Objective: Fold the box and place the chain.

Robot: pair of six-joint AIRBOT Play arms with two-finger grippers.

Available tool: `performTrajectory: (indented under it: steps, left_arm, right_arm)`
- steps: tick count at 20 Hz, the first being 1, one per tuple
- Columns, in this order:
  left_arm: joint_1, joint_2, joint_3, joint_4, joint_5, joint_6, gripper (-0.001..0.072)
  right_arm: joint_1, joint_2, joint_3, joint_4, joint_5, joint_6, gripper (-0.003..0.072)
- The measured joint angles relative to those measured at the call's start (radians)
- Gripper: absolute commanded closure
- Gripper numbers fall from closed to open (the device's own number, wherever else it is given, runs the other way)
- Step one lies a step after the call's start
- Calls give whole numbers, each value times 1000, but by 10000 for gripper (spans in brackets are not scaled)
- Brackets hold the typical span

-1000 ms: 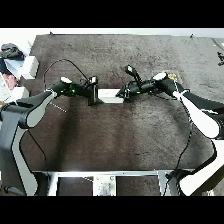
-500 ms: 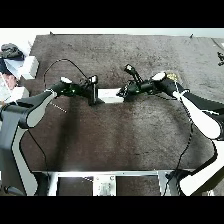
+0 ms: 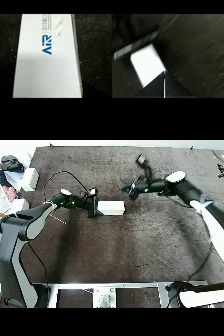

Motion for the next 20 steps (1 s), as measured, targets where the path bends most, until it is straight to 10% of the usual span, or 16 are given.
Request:
performTrajectory:
  steps: [19,20]
  left_arm:
    - [0,0,0,-2,4,-2,294]
    - [0,0,0,-2,4,-2,375]
  right_arm:
    - [-166,1289,-1163,3,-787,164,676]
    - [-166,1334,-1190,2,-809,164,676]
